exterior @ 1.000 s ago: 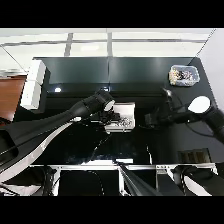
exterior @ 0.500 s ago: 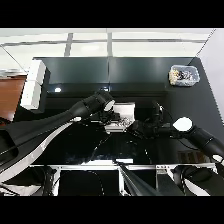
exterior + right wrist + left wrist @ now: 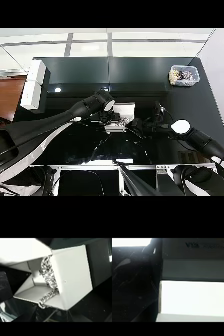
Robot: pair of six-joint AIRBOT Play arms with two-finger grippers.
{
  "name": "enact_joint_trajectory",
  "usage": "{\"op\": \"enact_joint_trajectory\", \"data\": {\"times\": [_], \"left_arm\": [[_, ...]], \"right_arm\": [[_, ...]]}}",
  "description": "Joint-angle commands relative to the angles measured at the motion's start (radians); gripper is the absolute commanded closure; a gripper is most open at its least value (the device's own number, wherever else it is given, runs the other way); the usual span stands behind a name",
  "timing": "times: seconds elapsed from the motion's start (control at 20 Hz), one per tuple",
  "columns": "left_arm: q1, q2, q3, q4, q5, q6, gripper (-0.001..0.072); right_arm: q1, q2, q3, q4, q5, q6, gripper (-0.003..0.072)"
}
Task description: Fold the box and place the chain.
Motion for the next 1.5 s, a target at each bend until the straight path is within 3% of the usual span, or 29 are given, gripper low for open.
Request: {"op": "enact_joint_trajectory", "data": {"times": [0.0,0.3,0.9,0.95,1.25,1.3,1.45], "left_arm": [[0.001,0.0,0.0,0.0,0.0,0.0,0.0679],[0.001,0.0,0.0,0.0,0.0,0.0,0.0679],[0.001,0.0,0.0,0.0,0.001,0.0,0.0679],[0.001,0.0,0.0,0.0,0.001,0.0,0.0679],[0.001,0.0,0.0,0.0,0.0,0.0,0.0679],[0.001,0.0,0.0,0.0,0.0,0.0,0.0679],[0.001,0.0,0.0,0.0,0.0,0.0,0.0679]], "right_arm": [[0.004,-0.001,-0.001,0.014,-0.023,0.016,0.0342],[0.081,-0.001,-0.001,0.039,-0.107,0.05,0.0349],[0.109,-0.001,-0.001,0.038,-0.149,0.05,0.0351],[0.118,-0.001,-0.001,0.038,-0.156,0.05,0.0429],[0.13,-0.001,-0.001,0.03,-0.192,0.049,0.0449],[0.13,-0.001,-0.001,0.029,-0.191,0.049,0.0537],[0.13,-0.001,-0.001,0.027,-0.19,0.049,0.0567]]}}
